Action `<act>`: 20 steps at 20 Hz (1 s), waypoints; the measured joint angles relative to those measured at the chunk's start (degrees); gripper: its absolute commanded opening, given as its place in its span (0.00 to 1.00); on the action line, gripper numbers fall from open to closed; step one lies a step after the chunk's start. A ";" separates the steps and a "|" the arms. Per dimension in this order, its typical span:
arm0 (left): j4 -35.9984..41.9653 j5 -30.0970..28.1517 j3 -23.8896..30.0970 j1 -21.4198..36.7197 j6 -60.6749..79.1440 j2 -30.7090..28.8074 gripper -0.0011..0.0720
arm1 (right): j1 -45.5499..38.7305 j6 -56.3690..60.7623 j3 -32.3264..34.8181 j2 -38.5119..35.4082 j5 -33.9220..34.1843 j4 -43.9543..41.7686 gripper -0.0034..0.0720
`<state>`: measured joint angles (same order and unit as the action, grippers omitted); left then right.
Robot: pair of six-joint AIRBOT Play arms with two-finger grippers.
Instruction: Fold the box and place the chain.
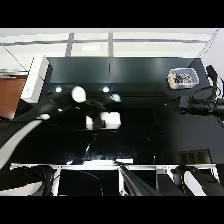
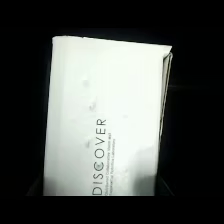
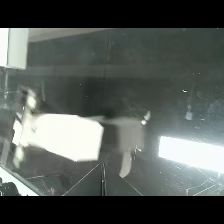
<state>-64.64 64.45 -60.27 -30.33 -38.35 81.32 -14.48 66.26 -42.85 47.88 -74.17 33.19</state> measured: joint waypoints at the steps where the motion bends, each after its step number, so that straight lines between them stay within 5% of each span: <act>1: -2.32 2.71 0.17 3.32 -4.81 -0.57 0.57 | 0.00 0.00 0.00 0.00 -0.07 -0.02 0.06; 7: -12.17 14.16 5.77 27.02 -23.26 -6.03 0.57 | 0.00 -0.02 0.00 0.00 -0.17 0.00 0.06; 11: -14.69 14.16 9.29 43.67 -24.28 -12.28 0.57 | 0.00 -0.04 0.00 0.00 -0.24 0.57 0.06; 16: -12.20 8.74 10.73 60.46 -18.99 -16.20 0.57 | 0.00 -0.04 0.02 0.00 -0.07 0.87 0.06; 20: -9.01 0.15 11.58 66.73 -12.22 -16.52 0.57 | -0.02 0.68 0.00 0.00 -0.26 0.92 0.06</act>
<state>-73.65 64.60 -48.69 36.40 -50.57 64.79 -14.50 66.94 -42.85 47.88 -74.43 34.11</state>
